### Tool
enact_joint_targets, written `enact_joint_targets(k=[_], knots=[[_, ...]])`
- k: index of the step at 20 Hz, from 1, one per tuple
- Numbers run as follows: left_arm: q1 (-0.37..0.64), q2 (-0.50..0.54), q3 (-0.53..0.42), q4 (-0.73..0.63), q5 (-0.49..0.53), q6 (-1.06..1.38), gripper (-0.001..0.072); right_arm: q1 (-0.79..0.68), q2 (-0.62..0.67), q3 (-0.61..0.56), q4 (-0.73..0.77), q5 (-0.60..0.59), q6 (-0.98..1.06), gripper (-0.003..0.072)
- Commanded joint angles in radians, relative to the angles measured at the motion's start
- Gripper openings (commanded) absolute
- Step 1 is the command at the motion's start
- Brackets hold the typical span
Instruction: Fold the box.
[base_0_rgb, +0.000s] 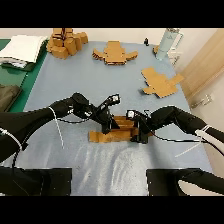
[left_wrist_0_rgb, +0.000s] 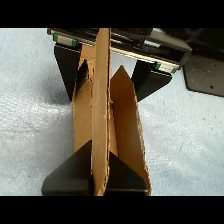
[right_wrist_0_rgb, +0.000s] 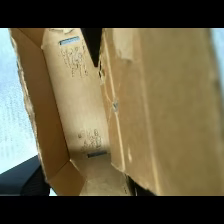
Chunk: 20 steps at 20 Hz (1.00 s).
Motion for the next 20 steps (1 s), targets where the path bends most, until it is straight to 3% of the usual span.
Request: enact_joint_targets(k=[1,11,13,16,17,20], knots=[[0.0,-0.001,0.001,0.0,0.0,0.0,0.0012,0.02,-0.002,-0.001,-0.001,0.018,0.0,0.0702],[0.0,-0.001,0.001,0.0,0.0,0.0,0.0012,0.047,-0.015,-0.001,-0.055,0.033,0.0,0.0681],[0.0,-0.001,0.001,0.0,0.0,0.0,0.0012,0.048,-0.024,-0.001,-0.054,0.036,0.0,0.0561],[0.0,-0.001,0.001,0.0,0.0,0.0,0.0012,0.048,-0.026,-0.001,-0.054,0.035,0.0,0.0557],[0.0,-0.001,0.0,0.0,0.0,0.0,0.0012,0.048,-0.026,-0.001,-0.055,0.035,0.0,0.0509],[0.0,-0.001,0.001,0.0,0.0,0.0,0.0012,0.048,-0.026,-0.001,-0.055,0.035,0.0,0.0512]])
